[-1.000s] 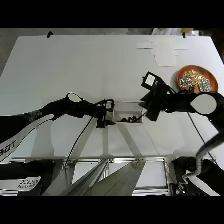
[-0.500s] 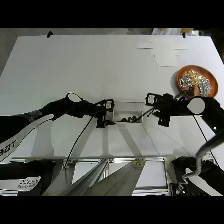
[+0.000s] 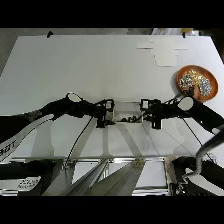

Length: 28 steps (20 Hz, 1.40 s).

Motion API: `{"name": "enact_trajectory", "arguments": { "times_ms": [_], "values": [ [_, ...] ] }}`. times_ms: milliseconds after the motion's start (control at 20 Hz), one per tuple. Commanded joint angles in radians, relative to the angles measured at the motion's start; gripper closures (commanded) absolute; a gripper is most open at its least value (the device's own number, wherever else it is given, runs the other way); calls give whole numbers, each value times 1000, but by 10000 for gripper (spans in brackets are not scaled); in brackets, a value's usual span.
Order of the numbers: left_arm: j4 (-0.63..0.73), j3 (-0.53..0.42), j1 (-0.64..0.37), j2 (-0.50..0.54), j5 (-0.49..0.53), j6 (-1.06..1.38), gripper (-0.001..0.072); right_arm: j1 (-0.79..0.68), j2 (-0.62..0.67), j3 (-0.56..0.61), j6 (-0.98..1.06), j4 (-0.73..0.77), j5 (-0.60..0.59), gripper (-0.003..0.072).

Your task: Fold the box and place the chain.

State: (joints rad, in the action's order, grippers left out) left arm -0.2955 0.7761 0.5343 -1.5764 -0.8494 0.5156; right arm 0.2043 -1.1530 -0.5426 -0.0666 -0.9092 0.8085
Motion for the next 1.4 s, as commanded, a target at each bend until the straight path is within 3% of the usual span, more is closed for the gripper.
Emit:
{"name": "enact_trajectory", "arguments": {
  "times_ms": [0, 100, 300, 350, 600, 800, 1100, 1350],
  "values": [
    [0, 0, -1, 1, 0, 0, 457, 0, -33, 1, -29, 50, -33, 442],
    [0, 0, -1, 1, 0, 0, 457, 0, -40, 1, -37, 81, -35, 451],
    [0, 0, -1, 1, 0, 0, 457, -1, -41, 1, -51, 79, -43, 559],
    [0, 0, -1, 1, 0, 0, 457, -1, -40, 1, -50, 65, -39, 670],
    [0, 0, -1, 1, 0, 0, 457, -1, 9, 1, 153, -188, -24, 668],
    [0, 0, -1, 1, 0, 0, 457, -1, 161, 0, 329, -328, 79, 668],
    [0, 0, -1, 1, 0, 0, 457, 0, 470, -29, 356, -20, 181, 669],
    [0, 0, -1, 1, 0, 0, 457, 0, 526, -77, 349, 355, 208, 669]
  ]
}}
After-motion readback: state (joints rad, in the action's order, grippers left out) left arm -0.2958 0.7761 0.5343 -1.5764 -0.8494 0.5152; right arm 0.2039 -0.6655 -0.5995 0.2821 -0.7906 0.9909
